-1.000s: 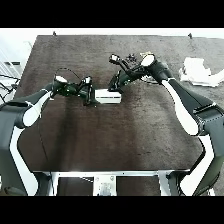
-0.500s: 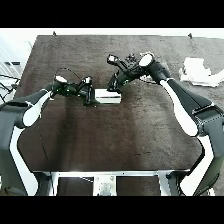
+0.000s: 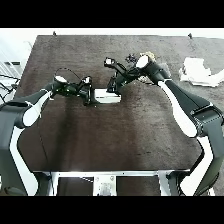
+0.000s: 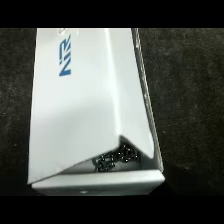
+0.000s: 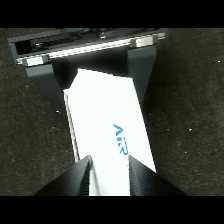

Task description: Fold the box and place the chain.

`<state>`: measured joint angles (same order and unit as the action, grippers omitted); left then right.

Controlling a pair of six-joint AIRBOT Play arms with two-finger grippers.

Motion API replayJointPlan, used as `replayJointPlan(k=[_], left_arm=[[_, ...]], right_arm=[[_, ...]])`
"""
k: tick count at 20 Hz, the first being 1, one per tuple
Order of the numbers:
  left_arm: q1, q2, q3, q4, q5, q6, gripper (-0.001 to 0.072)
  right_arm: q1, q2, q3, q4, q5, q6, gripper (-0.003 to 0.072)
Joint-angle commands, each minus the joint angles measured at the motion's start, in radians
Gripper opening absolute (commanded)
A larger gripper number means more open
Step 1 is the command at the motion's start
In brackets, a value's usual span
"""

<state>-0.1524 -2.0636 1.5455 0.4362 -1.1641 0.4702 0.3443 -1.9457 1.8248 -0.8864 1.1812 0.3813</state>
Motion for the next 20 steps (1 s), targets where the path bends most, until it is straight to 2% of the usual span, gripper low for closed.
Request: replayJointPlan(k=[1, 8, 9, 11, 14, 17, 20], left_arm=[[-0.001, 0.000, 0.000, 0.001, -0.003, 0.002, 0.0531], [-0.001, 0.000, 0.000, 0.001, -0.003, 0.002, 0.0531], [-0.001, 0.000, 0.000, 0.001, -0.003, 0.002, 0.0531], [-0.001, 0.000, 0.000, 0.001, -0.003, 0.002, 0.0531], [-0.001, 0.000, 0.000, 0.001, -0.003, 0.002, 0.0531], [-0.001, 0.000, 0.000, 0.001, -0.003, 0.002, 0.0531], [-0.001, 0.000, 0.000, 0.001, -0.003, 0.002, 0.0531]], right_arm=[[0.010, -0.001, -0.019, -0.008, 0.016, 0.007, 0.0212], [0.016, -0.001, -0.107, 0.027, 0.047, 0.006, 0.0214], [0.015, -0.001, -0.111, 0.036, 0.053, 0.006, 0.0232], [0.008, -0.001, -0.107, 0.050, 0.053, 0.002, 0.0320], [-0.009, 0.000, -0.092, 0.132, 0.053, -0.008, 0.0312], [-0.037, 0.004, -0.083, 0.253, 0.052, -0.047, 0.0257], [-0.054, 0.003, -0.087, 0.275, 0.049, -0.046, 0.0100]])
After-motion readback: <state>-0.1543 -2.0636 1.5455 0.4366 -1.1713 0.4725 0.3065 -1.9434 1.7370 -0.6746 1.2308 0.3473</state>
